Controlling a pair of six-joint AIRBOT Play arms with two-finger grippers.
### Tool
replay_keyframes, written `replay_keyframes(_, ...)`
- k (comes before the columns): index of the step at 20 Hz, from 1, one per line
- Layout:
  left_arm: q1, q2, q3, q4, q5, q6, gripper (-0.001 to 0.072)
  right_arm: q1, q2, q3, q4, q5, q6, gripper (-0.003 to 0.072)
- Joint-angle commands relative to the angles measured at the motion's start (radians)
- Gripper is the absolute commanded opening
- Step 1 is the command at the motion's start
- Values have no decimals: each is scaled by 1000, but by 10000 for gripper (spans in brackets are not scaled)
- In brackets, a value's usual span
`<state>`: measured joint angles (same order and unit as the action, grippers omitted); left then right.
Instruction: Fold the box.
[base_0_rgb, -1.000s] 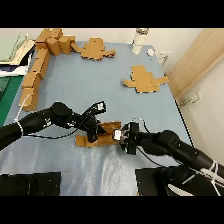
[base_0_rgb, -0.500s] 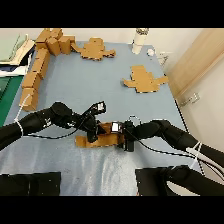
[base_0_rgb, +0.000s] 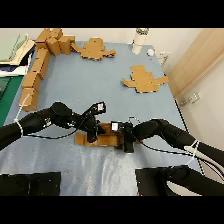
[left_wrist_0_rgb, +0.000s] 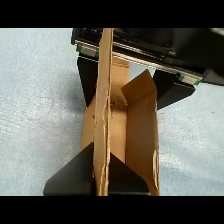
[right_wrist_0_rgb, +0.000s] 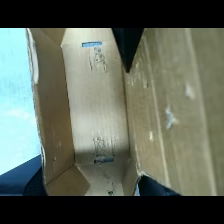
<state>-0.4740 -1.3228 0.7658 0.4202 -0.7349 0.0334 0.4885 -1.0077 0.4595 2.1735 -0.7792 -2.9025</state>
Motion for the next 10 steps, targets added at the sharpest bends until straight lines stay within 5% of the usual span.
replay_keyframes(1,0,0,0,-1,2,0,12,-1,5,0,-6,-12,42,720)
replay_keyframes(10,0,0,0,-1,2,0,11,-1,-3,0,-18,34,41,720)
